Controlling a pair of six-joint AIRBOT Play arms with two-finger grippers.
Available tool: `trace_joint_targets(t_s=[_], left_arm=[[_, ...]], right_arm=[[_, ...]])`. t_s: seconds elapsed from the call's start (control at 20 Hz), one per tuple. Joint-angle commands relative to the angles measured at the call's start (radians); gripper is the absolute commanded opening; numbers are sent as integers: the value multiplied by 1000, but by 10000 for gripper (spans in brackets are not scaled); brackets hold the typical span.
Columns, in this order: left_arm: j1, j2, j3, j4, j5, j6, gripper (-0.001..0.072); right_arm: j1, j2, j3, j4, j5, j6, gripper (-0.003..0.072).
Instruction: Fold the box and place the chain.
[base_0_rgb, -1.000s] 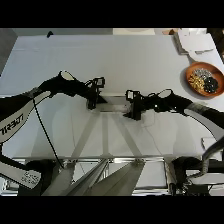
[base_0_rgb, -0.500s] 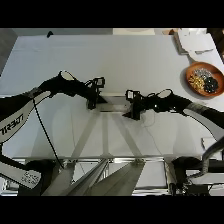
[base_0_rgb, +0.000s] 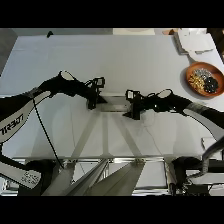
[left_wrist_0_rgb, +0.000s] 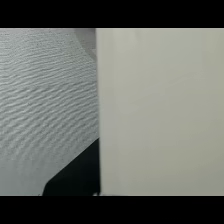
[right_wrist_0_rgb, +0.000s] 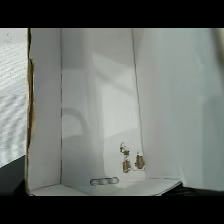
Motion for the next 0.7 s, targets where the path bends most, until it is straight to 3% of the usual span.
trace_joint_targets(t_s=[0.0, 0.05, 0.3, 0.45, 0.65], left_arm=[[1, 1, 0, 0, 0, 0, 14], [1, 1, 0, 0, 0, 0, 14], [1, 1, 0, 0, 0, 0, 14], [1, 1, 0, 0, 0, 0, 14], [1, 1, 0, 0, 0, 0, 14]], right_arm=[[1, 0, 0, -2, 2, -1, 543], [1, 0, 0, -2, 2, 0, 512], [1, 0, 0, -2, 2, 0, 511], [1, 0, 0, -2, 2, 0, 380], [1, 0, 0, -2, 2, 0, 388]])
